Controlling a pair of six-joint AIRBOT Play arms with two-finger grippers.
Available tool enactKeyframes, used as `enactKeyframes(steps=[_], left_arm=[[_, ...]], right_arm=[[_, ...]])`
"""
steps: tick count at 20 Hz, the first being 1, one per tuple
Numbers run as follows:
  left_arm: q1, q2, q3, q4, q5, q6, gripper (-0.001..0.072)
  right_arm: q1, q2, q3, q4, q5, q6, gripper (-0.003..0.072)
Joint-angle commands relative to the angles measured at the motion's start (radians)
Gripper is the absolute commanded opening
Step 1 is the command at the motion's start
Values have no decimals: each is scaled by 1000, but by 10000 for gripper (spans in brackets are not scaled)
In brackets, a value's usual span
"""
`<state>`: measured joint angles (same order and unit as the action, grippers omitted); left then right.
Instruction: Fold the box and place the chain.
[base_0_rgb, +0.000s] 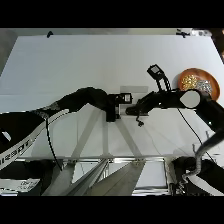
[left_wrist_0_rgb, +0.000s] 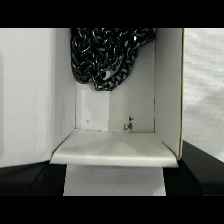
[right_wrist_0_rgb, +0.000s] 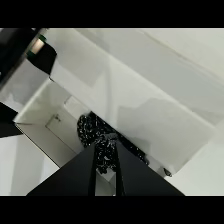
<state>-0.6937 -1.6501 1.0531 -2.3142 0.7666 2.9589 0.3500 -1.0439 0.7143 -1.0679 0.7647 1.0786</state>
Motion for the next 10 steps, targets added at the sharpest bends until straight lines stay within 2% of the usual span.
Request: enactKeyframes(steps=[1,5,6,8,10], left_arm=[[0,1,0,0,1,0,396],[0,1,0,0,0,0,396],[0,1,0,0,0,0,396],[0,1,0,0,0,0,396],[0,1,0,0,0,0,396]], right_arm=[[27,-61,0,-50,3,54,12],[43,-72,0,-52,-23,79,14],[43,-72,0,-54,-18,78,36],[43,-72,0,-55,-9,91,244],[43,-72,0,-58,-9,99,252]])
